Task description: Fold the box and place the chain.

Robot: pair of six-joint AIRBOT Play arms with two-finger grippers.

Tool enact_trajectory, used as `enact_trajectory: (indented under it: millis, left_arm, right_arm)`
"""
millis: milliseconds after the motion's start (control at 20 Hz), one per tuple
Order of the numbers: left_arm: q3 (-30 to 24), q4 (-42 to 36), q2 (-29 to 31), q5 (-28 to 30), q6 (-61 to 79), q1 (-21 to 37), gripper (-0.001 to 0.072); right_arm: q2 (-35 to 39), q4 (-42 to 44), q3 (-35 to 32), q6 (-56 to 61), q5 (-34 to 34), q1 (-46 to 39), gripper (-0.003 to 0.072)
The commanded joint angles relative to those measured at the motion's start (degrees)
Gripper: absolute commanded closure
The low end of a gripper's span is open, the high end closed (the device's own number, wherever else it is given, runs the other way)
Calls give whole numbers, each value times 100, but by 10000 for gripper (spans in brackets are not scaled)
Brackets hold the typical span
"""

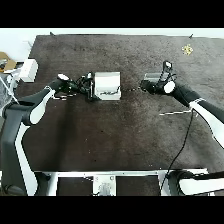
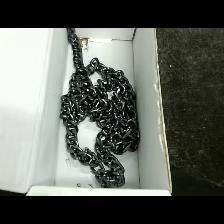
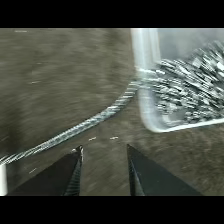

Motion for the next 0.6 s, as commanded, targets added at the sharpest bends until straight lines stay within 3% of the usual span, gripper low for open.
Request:
enact_trajectory:
  millis: [0, 350, 450, 550]
  left_arm:
    - [0, 0, -2, 2, 0, -2, 483]
    - [0, 0, -2, 4, 0, -2, 483]
    - [0, 0, -2, 4, 0, -2, 483]
    - [0, 0, -2, 2, 0, -2, 483]
  right_arm:
    - [-616, 520, 85, 90, -435, -44, 353]
    - [-1314, 1104, 673, 94, -960, 127, 359]
    - [-1305, 1158, 686, 94, -1222, 225, 684]
    - [-1060, 1064, 684, 87, -1119, 367, 685]
